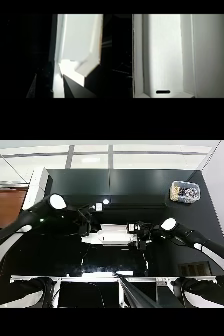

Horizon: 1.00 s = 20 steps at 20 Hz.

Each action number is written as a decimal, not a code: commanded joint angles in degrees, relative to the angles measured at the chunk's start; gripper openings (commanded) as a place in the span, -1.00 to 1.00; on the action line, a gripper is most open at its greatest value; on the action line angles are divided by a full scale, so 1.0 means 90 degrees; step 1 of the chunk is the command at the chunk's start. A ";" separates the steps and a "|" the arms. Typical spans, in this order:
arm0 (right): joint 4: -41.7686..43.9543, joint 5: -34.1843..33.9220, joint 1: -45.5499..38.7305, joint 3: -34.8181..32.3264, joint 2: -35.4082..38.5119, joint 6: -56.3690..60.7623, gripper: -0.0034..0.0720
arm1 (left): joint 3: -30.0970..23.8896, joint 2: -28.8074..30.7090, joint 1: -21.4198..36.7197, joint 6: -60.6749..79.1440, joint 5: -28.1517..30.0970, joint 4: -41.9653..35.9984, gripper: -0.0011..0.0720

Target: Fold the box and place the chain.

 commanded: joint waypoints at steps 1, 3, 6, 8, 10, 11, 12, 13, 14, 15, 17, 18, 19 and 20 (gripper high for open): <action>-0.0002 -0.0010 0.0002 0.0002 -0.0005 0.0012 0.11 | 0.0005 0.0733 0.0126 -0.1766 -0.0986 0.0534 -0.28; -0.0005 -0.0005 0.0002 0.0002 -0.0005 0.0010 -0.49 | -0.0073 0.0818 0.0046 -0.2569 -0.1683 -0.0250 -0.88; -0.0005 -0.0007 0.0002 0.0002 -0.0005 0.0010 -0.49 | -0.0464 0.0695 -0.0345 -0.2336 -0.1472 -0.1178 -0.89; -0.0005 -0.0007 0.0002 0.0002 -0.0005 0.0010 -0.48 | -0.0639 0.0580 -0.0500 -0.2336 -0.0107 -0.1588 -0.89; -0.0002 -0.0010 0.0002 0.0002 -0.0005 0.0012 -0.49 | -0.0690 0.0444 -0.0449 -0.2259 0.1321 -0.2506 -0.88; -0.0002 -0.0010 0.0002 0.0002 -0.0005 0.0012 -0.49 | -0.0690 0.0359 -0.0389 -0.2254 0.1858 -0.2980 -0.88; -0.0002 -0.0010 0.0002 0.0002 -0.0005 0.0012 -0.48 | -0.0687 0.0214 -0.0333 -0.2157 0.2208 -0.3317 -0.88; -0.0002 -0.0012 0.0005 0.0002 -0.0005 0.0012 -0.49 | -0.0675 0.0032 -0.0299 -0.1843 0.2261 -0.3354 -0.88; -0.0002 -0.0012 0.0002 0.0002 -0.0005 0.0012 -0.49 | -0.0668 -0.0180 -0.0294 -0.1613 0.2261 -0.3215 -0.89; -0.0002 -0.0012 0.0002 0.0002 -0.0005 0.0012 -0.48 | -0.0653 -0.0374 -0.0311 -0.1613 0.2276 -0.3036 -0.89; -0.0002 -0.0012 0.0005 0.0002 -0.0005 0.0012 -0.49 | -0.0631 -0.0636 -0.0357 -0.1615 0.2266 -0.2827 -0.89; -0.0002 -0.0012 0.0002 0.0002 -0.0005 0.0015 -0.49 | -0.0631 -0.0719 -0.0403 -0.1620 0.2254 -0.2701 -0.89; -0.0002 -0.0012 0.0005 0.0002 -0.0005 0.0015 -0.49 | -0.0631 -0.0794 -0.0437 -0.1622 0.2132 -0.2591 -0.89; 0.0000 -0.0015 0.0002 0.0002 -0.0005 0.0015 -0.49 | -0.0631 -0.0865 -0.0447 -0.1617 0.1904 -0.2562 -0.89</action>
